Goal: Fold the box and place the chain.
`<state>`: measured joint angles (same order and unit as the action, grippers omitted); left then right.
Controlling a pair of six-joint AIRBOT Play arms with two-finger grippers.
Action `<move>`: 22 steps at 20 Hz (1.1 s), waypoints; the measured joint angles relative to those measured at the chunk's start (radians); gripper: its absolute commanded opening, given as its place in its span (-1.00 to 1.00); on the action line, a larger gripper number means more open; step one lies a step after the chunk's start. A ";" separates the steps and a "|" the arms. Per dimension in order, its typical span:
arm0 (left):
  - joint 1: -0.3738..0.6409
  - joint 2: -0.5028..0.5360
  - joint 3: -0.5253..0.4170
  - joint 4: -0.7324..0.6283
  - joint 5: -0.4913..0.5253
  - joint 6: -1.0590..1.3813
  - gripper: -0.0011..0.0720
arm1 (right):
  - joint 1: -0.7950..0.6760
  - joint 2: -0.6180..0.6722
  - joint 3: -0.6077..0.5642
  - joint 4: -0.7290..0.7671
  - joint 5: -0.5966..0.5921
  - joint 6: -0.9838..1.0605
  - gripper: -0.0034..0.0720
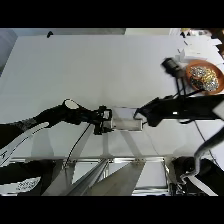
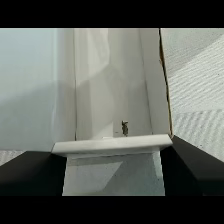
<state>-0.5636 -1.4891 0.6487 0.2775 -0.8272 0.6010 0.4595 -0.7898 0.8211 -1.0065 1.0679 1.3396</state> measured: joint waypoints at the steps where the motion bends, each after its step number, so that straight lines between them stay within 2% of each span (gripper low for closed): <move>1: 0.000 0.000 0.000 0.000 0.000 0.000 -0.59 | 0.021 -0.024 -0.013 -0.013 -0.027 0.007 -0.87; 10: 0.000 0.000 0.000 0.000 0.000 0.000 -0.59 | 0.150 -0.229 -0.046 -0.052 -0.173 0.036 -0.85; 12: 0.000 0.000 0.000 0.000 0.000 0.000 -0.59 | 0.159 -0.256 -0.046 -0.052 -0.182 0.042 -0.69; 13: 0.000 0.000 0.000 0.000 0.000 0.000 -0.59 | 0.161 -0.265 -0.047 -0.052 -0.182 0.045 -0.60; 18: 0.000 0.000 0.000 0.000 0.000 0.000 -0.59 | 0.167 -0.278 -0.046 -0.041 -0.154 0.051 -0.60; 22: 0.000 0.000 0.000 0.000 0.000 0.000 -0.59 | 0.167 -0.234 -0.011 -0.080 -0.076 0.103 -0.60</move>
